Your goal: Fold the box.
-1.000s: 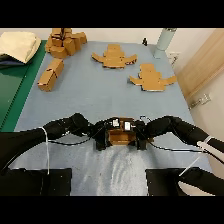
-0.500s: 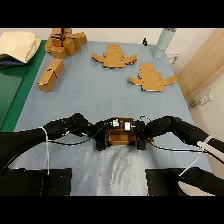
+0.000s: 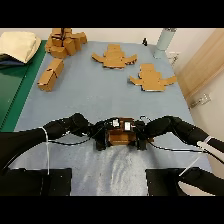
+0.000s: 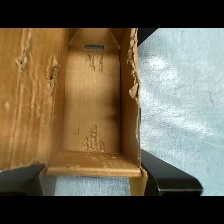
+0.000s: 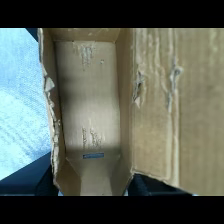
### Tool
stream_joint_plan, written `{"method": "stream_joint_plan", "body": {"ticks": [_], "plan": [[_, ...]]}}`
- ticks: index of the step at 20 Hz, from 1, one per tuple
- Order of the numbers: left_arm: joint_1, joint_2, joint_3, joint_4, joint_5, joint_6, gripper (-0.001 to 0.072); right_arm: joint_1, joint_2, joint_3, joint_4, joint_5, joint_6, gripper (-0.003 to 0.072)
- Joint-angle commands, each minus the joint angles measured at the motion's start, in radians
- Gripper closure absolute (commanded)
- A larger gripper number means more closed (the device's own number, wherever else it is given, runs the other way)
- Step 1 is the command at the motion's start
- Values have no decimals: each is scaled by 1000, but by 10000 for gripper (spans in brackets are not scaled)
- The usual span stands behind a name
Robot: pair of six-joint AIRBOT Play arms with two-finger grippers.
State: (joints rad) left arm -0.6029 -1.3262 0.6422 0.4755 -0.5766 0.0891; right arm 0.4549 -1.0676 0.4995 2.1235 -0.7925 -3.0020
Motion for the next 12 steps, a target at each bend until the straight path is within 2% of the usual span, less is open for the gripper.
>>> {"method": "stream_joint_plan", "body": {"ticks": [1,2,3,4,7,12], "plan": [[0,-1,0,0,1,0,185,0,1,0,4,-1,1,227],[0,-1,0,0,1,0,185,0,1,0,8,-8,1,227],[0,-1,0,0,0,0,185,1,2,0,9,-12,0,183],[0,-1,0,0,1,0,185,0,3,1,-7,-13,3,-34],[0,-1,0,0,1,0,185,-8,37,1,-51,-2,49,-34],[0,-1,0,0,1,0,185,-17,123,1,-248,-10,285,-34]]}}
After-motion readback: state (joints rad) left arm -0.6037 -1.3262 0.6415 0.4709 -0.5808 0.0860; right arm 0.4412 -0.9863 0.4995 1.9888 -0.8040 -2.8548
